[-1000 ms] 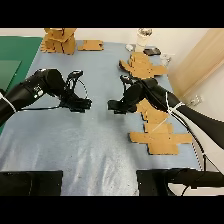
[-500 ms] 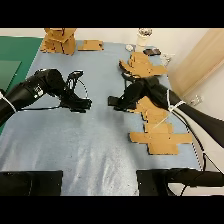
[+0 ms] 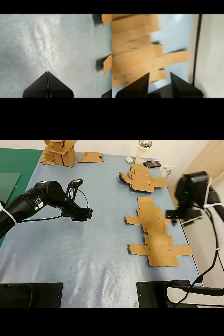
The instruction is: Fold the box.
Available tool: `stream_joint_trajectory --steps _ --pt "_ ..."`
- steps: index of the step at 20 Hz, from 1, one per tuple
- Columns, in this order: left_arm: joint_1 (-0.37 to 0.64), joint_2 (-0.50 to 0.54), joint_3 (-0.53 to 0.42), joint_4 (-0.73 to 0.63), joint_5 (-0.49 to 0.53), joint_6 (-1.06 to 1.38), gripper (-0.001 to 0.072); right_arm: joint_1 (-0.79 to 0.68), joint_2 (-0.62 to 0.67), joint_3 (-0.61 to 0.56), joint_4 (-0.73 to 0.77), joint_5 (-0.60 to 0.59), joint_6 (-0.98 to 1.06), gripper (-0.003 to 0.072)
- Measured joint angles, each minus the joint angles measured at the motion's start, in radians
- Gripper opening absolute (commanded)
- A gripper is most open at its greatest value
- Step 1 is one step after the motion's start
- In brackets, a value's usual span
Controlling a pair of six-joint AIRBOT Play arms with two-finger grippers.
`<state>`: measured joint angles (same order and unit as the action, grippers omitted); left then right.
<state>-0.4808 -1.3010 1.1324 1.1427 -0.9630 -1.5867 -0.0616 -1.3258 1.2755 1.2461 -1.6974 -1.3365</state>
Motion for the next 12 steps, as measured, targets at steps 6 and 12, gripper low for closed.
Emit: stream_joint_trajectory --steps 6,12 --pt "0.0 0.0 0.0 0.0 0.014 0.0 0.0017 -0.404 0.01 -0.104 0.087 0.056 -0.173 0.0421" --pt "0.001 0.0 0.003 -0.01 0.013 0.0 0.0648 -0.711 0.007 -0.217 0.278 0.201 -0.446 0.0421"
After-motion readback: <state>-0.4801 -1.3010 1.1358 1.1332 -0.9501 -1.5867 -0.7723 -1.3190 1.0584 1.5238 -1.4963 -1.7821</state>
